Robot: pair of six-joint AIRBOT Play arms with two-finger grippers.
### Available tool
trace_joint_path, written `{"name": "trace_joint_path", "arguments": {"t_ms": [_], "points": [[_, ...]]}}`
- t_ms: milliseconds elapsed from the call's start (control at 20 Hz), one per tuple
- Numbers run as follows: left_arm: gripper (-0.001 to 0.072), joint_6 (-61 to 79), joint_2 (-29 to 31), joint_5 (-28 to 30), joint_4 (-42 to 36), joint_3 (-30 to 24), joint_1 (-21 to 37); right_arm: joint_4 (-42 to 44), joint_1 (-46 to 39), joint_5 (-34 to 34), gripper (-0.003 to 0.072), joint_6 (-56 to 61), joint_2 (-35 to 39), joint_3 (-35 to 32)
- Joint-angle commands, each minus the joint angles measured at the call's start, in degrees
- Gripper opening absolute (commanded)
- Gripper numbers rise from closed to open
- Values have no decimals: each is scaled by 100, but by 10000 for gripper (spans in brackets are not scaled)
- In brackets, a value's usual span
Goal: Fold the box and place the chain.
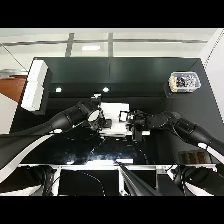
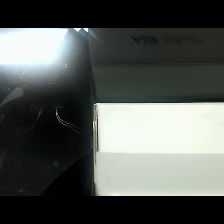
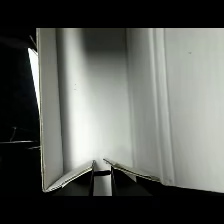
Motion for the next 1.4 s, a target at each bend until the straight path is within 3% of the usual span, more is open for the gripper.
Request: {"name": "trace_joint_path", "arguments": {"t_ms": [0, 400, 450, 500, 550, 600, 650, 700, 750, 800, 850, 950, 1000, 1200, 1350], "points": [[25, 11, -4, 11, -9, -2, 4, 61, 17, 118, 118, 109, -7, -4], [26, 11, -4, 7, -11, -2, 4, 201, 17, 317, 126, 131, -153, -2], [25, 11, -4, 9, -11, -2, 4, 203, 17, 313, 148, 160, -153, -2], [26, 11, -4, 7, -11, -2, 4, 203, 17, 317, 288, 221, -153, -4], [25, 11, -4, 7, -11, -2, 4, 203, 17, 315, 301, 234, -153, -4], [26, 11, -4, 7, -11, -2, 4, 201, 15, 310, 165, 236, -153, -4], [25, 11, -4, 7, -11, -2, 4, 203, 17, 313, 170, 236, -153, -2], [25, 11, -4, 7, -11, -2, 4, 205, 17, 315, 306, 258, -153, -2], [26, 11, -4, 9, -11, -2, 4, 201, 15, 313, 330, 258, -153, -4], [26, 11, -4, 7, -11, -2, 4, 184, 15, 313, 181, 258, -153, -2], [26, 11, -4, 7, -11, -2, 4, 181, 15, 313, 125, 262, -151, -2], [25, 11, -4, 7, -11, -2, 4, 44, -44, 289, 122, 520, -59, 26], [25, 11, -4, 4, -11, -2, 4, -157, -129, 186, 37, 807, 66, 44], [25, 11, -4, -11, -11, -2, 4, -791, -1093, -1390, 16, 2345, 586, 79], [25, 11, -4, -9, -13, -2, 4, -815, -2334, -2382, 17, 3825, 737, 79]]}}
